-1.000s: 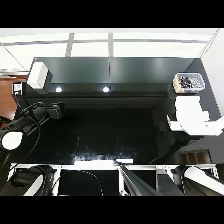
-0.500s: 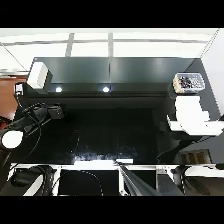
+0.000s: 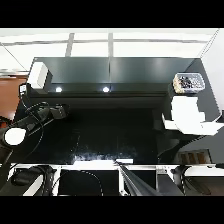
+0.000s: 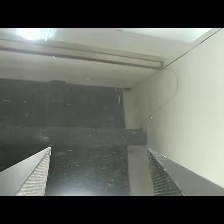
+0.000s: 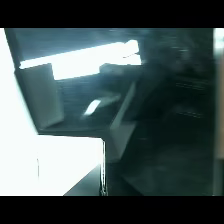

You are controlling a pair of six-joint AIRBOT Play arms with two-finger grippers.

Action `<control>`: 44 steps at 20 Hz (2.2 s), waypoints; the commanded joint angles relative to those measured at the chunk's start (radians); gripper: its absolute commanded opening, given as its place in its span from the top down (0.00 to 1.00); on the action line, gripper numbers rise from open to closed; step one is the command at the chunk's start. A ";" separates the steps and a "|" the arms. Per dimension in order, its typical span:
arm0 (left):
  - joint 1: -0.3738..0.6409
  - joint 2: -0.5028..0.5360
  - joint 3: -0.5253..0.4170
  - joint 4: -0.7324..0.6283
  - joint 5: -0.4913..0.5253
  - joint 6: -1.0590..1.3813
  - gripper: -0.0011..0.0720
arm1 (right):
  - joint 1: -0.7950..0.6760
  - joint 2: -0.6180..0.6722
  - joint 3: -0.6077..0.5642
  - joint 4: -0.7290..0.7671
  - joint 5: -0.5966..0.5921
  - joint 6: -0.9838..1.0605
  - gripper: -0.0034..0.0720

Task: Fold the box and place the chain.

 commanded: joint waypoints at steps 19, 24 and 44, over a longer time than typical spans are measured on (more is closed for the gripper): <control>-0.307 -0.088 0.002 -0.212 0.031 0.012 0.03 | 0.604 0.552 -0.752 0.879 -0.217 -0.240 0.94; -0.224 -0.223 0.032 -0.407 -0.146 0.137 0.03 | 0.826 0.671 -0.924 0.975 -0.393 -0.297 0.94; -0.114 -0.892 0.356 -0.608 -0.916 0.996 0.86 | 0.869 0.671 -0.935 0.974 -0.412 -0.296 0.94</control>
